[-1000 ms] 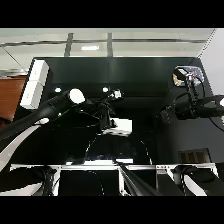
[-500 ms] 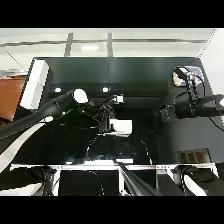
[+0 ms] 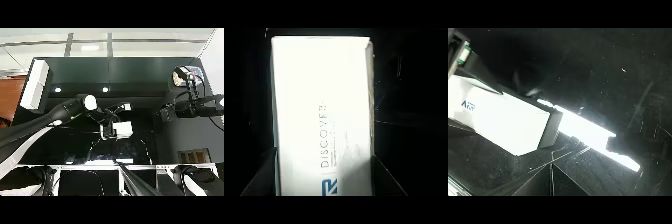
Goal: Fold the box and place the chain.
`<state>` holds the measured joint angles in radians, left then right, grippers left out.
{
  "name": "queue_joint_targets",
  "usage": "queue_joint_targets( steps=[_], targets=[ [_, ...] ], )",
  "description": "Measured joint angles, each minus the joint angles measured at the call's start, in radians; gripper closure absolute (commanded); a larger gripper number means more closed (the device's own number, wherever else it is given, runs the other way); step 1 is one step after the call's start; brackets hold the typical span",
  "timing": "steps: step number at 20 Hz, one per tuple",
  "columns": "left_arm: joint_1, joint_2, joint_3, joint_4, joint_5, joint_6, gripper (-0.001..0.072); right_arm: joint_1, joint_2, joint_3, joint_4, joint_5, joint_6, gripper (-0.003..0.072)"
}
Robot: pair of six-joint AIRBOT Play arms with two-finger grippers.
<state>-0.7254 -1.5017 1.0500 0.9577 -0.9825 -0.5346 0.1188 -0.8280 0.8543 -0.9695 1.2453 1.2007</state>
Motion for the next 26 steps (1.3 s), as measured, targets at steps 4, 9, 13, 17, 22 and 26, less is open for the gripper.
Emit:
queue_joint_targets(
  steps=[4, 9, 13, 17, 22, 26],
  targets=[
    [-0.040, -0.006, 0.019, 0.099, 0.035, -0.144, 0.0485, 0.000, 0.000, 0.000, 0.000, -0.014, 0.000, 0.0671],
    [0.050, 0.113, 0.068, 0.301, -0.118, -0.401, 0.0485, 0.000, 0.000, 0.000, -0.001, -0.026, 0.000, 0.0672],
    [0.282, 0.290, 0.078, 0.403, -0.296, -0.589, 0.0486, 0.000, 0.000, 0.000, 0.000, -0.031, 0.000, 0.0672],
    [0.593, 0.418, 0.040, 0.433, -0.455, -0.687, 0.0563, 0.000, 0.000, 0.000, 0.000, -0.040, 0.000, 0.0673],
    [0.949, 0.438, -0.058, 0.467, -0.494, -0.735, 0.0474, 0.000, 0.000, 0.000, -0.001, -0.065, -0.003, 0.0673],
    [1.178, 0.436, -0.082, 0.493, -0.465, -0.736, 0.0474, 0.000, 0.000, 0.000, -0.007, -0.085, -0.004, 0.0672]
  ],
)
